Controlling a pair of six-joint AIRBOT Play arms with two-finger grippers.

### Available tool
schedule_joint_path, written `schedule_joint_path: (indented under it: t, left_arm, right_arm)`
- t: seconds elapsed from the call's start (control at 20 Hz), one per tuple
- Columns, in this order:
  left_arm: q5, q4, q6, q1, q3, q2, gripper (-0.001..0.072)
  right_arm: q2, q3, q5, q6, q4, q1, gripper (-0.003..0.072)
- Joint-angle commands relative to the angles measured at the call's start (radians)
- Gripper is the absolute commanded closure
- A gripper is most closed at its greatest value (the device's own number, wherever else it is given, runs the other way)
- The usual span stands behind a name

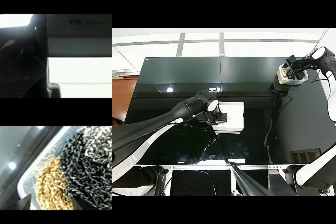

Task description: Fold the box and place the chain.

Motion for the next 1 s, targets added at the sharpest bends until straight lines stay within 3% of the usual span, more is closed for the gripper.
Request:
schedule_joint_path:
  t: [0.0,0.05,0.1,0.2,0.25,0.35,0.65,0.95]
  left_arm:
    - [-0.001,0.000,0.000,-0.001,0.000,0.001,0.0679]
    - [-0.001,0.000,0.000,0.000,0.000,0.001,0.0679]
    - [-0.001,0.000,0.000,0.000,0.000,0.001,0.0679]
    - [0.000,0.000,0.000,0.000,0.000,0.001,0.0679]
    - [0.000,0.000,0.000,0.000,0.000,0.001,0.0679]
    - [0.000,0.000,0.000,0.000,0.000,0.001,0.0679]
    - [0.000,0.001,0.000,0.000,0.000,0.001,0.0679]
    - [0.000,0.002,0.000,0.000,0.000,0.001,0.0679]
  right_arm:
    - [-0.034,0.021,0.007,0.015,0.039,0.000,0.0149]
    - [-0.039,0.021,0.009,0.015,0.038,0.000,0.0157]
    - [-0.042,0.021,0.011,0.009,0.039,0.000,0.0256]
    - [-0.042,0.021,0.012,-0.015,0.040,0.000,0.0292]
    - [-0.042,0.023,0.018,-0.040,0.043,-0.001,0.0482]
    - [-0.040,0.040,0.039,-0.107,0.044,-0.001,0.0668]
    - [0.089,0.072,0.073,-0.354,0.080,-0.008,0.0670]
    - [0.414,0.072,0.084,-0.512,0.107,-0.007,0.0669]
